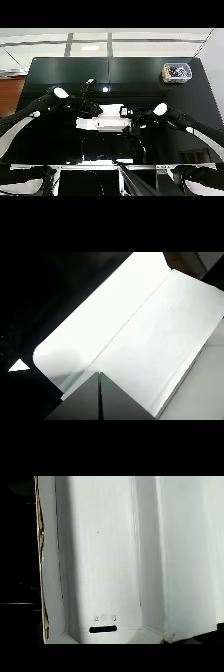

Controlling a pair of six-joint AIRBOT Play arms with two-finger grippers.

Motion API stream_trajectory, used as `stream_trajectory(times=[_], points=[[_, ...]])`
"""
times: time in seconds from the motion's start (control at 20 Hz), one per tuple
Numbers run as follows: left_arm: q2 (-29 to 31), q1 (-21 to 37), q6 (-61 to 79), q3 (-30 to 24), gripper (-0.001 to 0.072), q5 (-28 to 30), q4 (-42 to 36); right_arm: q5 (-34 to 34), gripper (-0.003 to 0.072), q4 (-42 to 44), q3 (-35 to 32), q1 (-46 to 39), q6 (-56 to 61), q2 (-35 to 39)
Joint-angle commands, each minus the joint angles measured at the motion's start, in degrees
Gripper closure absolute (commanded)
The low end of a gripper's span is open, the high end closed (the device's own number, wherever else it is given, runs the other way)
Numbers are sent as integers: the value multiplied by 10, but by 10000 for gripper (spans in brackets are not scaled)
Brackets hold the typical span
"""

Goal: Fold the box and place the chain.

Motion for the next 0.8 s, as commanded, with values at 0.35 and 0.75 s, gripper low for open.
stream_trajectory(times=[0.35, 0.75], points=[[200, 87, 9, -61, 681, -37, 78, -1, 439, 1, 0, 0, 1, 0], [156, 69, 451, -131, 17, -23, 102, -1, 439, 1, 0, 0, 0, 0]])
